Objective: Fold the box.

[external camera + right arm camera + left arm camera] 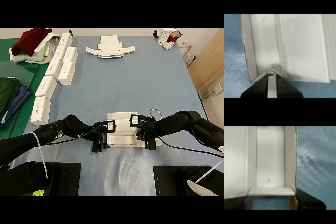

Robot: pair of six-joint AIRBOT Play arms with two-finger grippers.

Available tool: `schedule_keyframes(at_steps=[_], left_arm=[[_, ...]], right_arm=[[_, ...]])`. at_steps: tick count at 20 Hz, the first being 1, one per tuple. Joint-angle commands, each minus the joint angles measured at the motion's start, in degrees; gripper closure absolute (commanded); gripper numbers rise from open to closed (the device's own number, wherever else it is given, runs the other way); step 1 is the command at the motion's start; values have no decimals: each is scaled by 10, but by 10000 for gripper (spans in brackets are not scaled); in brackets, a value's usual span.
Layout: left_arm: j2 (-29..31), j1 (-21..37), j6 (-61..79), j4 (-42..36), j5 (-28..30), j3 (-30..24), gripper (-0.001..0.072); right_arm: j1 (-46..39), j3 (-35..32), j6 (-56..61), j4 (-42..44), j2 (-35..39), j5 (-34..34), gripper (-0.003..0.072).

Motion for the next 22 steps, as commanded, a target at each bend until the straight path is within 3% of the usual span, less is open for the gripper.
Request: schedule_keyframes(at_steps=[1,2,4,5,13,14,17,18,22], left_arm=[[0,0,0,0,0,0,271],[0,0,0,0,0,0,271],[0,0,0,0,0,0,272],[0,0,0,0,0,0,272],[0,0,0,0,0,0,271],[0,0,0,0,0,0,271],[0,0,0,0,0,0,272],[0,0,0,0,0,0,272],[0,0,0,0,0,0,272]], right_arm=[[8,-1,-21,29,-5,14,510],[15,-2,-21,28,-7,15,477],[24,-2,-21,29,-12,17,189],[25,-2,-21,29,-13,16,111],[25,-2,-8,8,-2,12,101],[24,-2,22,-13,3,12,143],[24,-1,205,-111,14,-10,563],[24,0,269,-147,14,-23,672],[9,21,471,-231,15,-98,683]])
